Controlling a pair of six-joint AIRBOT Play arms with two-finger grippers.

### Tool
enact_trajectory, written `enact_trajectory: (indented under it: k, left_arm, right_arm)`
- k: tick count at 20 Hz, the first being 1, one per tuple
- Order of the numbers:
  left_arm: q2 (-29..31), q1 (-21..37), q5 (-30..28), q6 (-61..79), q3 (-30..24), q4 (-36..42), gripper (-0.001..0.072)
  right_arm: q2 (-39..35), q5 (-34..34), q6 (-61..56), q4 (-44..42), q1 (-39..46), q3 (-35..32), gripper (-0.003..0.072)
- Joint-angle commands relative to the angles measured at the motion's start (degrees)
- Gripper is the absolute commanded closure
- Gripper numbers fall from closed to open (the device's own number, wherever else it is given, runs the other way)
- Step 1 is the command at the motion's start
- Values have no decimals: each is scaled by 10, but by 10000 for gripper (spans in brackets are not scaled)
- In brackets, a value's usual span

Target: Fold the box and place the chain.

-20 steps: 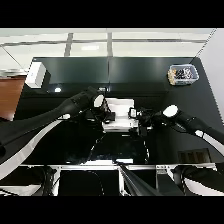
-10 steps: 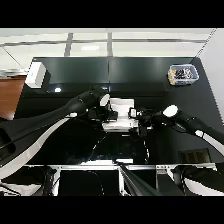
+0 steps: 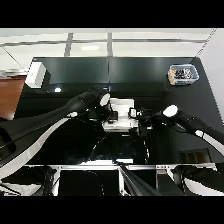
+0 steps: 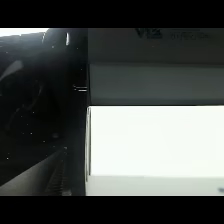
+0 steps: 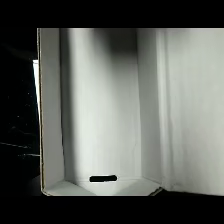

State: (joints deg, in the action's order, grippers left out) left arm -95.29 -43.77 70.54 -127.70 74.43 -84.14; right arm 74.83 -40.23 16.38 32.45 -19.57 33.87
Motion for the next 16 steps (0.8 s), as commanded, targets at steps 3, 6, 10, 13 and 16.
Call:
enact_trajectory:
  k: [3,6,10,13,16]
  left_arm:
    - [0,3,2,-3,0,0,448]
    - [0,4,0,-2,0,0,688]
    - [0,4,2,-2,0,3,688]
    - [0,4,4,-2,1,7,688]
    - [0,4,4,-2,1,9,687]
  right_arm:
    - [0,0,0,0,0,0,386]
    - [0,0,0,0,0,0,385]
    - [-7,-2,-42,15,0,0,-28]
    - [-47,-35,-59,79,1,0,-26]
    - [-85,-45,-66,100,7,0,-26]
